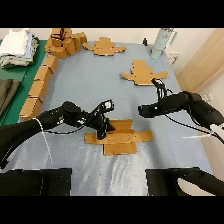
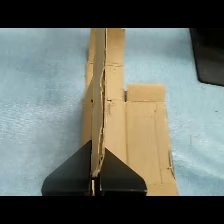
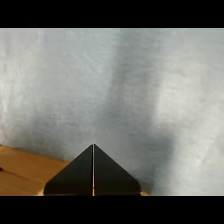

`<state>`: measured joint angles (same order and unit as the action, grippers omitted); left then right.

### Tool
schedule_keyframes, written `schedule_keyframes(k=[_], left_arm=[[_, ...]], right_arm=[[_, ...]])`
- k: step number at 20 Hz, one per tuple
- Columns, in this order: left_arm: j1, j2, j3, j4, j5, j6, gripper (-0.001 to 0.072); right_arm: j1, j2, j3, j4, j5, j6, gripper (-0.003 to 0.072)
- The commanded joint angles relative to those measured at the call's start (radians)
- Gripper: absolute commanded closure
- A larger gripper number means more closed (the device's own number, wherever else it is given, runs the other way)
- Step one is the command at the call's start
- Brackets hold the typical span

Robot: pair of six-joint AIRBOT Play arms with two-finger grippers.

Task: Fold the box.

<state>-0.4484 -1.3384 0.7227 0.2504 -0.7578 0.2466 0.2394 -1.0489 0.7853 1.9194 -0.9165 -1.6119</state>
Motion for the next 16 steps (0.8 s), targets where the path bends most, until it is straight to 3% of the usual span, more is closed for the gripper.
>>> schedule_keyframes(k=[1,6,9,13,16], left_arm=[[0.000,0.000,0.000,-0.003,-0.003,-0.005,0.0697],[0.000,0.000,0.000,-0.003,-0.003,-0.011,0.0697],[0.000,0.000,0.000,-0.003,-0.002,-0.011,0.0697],[0.000,0.000,0.001,-0.003,-0.002,-0.011,0.0697],[0.000,0.000,0.001,-0.003,-0.002,-0.011,0.0697]], right_arm=[[0.000,0.028,0.001,-0.053,-0.079,0.011,0.0683],[0.013,0.035,0.001,-0.094,-0.166,0.011,0.0684],[0.097,0.055,0.001,-0.225,-0.285,0.130,0.0684],[0.371,0.120,0.000,-0.398,-0.453,0.316,0.0683],[0.669,0.195,-0.047,-0.456,-0.388,0.332,0.0683]])
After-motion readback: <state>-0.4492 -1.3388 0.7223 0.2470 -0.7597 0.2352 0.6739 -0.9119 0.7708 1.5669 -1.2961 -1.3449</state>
